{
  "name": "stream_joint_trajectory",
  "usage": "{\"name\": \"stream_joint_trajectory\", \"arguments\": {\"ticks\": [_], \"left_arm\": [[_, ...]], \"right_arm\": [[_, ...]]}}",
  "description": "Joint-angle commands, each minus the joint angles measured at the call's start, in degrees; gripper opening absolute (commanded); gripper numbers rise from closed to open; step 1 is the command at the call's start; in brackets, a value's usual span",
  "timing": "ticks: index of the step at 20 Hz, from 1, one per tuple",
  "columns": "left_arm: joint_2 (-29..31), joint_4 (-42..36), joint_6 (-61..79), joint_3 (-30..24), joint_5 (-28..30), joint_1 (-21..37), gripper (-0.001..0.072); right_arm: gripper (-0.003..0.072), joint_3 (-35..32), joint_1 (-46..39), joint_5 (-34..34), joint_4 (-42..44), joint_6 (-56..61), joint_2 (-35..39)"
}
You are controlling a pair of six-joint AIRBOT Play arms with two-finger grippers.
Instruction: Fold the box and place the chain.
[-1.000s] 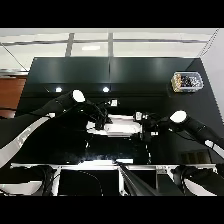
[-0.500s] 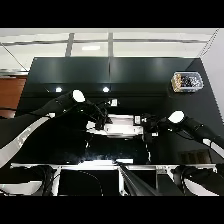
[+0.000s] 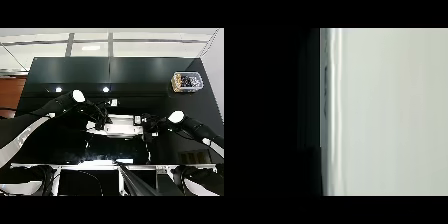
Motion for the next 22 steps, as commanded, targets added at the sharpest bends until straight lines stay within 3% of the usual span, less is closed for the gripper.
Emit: {"name": "stream_joint_trajectory", "arguments": {"ticks": [1, 3, 5, 6, 9, 11, 12, 14, 16, 18, 19, 22], "left_arm": [[0.00, 0.02, 0.02, 0.07, 0.04, 0.04, 0.0029], [0.07, 0.02, 0.02, 0.17, -0.28, 0.04, 0.0043], [0.72, 1.38, -1.11, 1.01, -0.96, 0.04, 0.0358], [1.49, 3.74, -4.11, 1.81, -1.18, 0.07, 0.0418], [6.08, 14.84, -14.10, 3.37, -3.10, 0.90, 0.0424], [10.60, 22.34, -22.12, 3.39, -5.40, 1.68, 0.0422], [12.85, 25.66, -25.64, 3.39, -7.28, 1.90, 0.0376], [17.03, 30.95, -32.96, 3.37, -13.46, 2.10, 0.0028], [19.37, 30.05, -41.83, 1.95, -20.22, 1.77, 0.0026], [20.37, 26.62, -52.74, -1.70, -23.10, -0.48, 0.0026], [20.76, 22.49, -53.13, -4.15, -22.10, -2.27, 0.0026], [21.29, 2.75, -48.63, -9.49, -8.81, -5.55, 0.0026]], "right_arm": [[0.0419, 0.00, 0.04, -0.09, -0.24, 0.00, -0.33], [0.0411, 0.00, 0.04, -0.15, -0.28, 0.00, -0.33], [0.0411, 0.00, 0.04, -0.11, -0.31, 0.00, -0.31], [0.0411, 0.00, 0.04, -0.07, -0.33, 0.00, -0.31], [0.0411, 0.00, 0.17, -0.04, -0.63, 0.02, -0.31], [0.0411, 0.00, 0.20, -0.04, -0.70, 0.00, -0.31], [0.0411, 0.02, 0.17, 0.02, -0.76, 0.02, -0.31], [0.0411, 0.00, 0.20, 0.37, -1.03, 0.00, -0.31], [0.0411, 0.00, 0.20, 0.37, -2.64, 0.00, -0.31], [0.0411, 0.02, 0.20, 0.35, -2.82, 0.00, -0.31], [0.0411, 0.00, 0.20, 0.37, -2.80, 0.00, -0.31], [0.0411, 0.00, 0.20, 0.37, -2.80, 0.02, -0.31]]}}
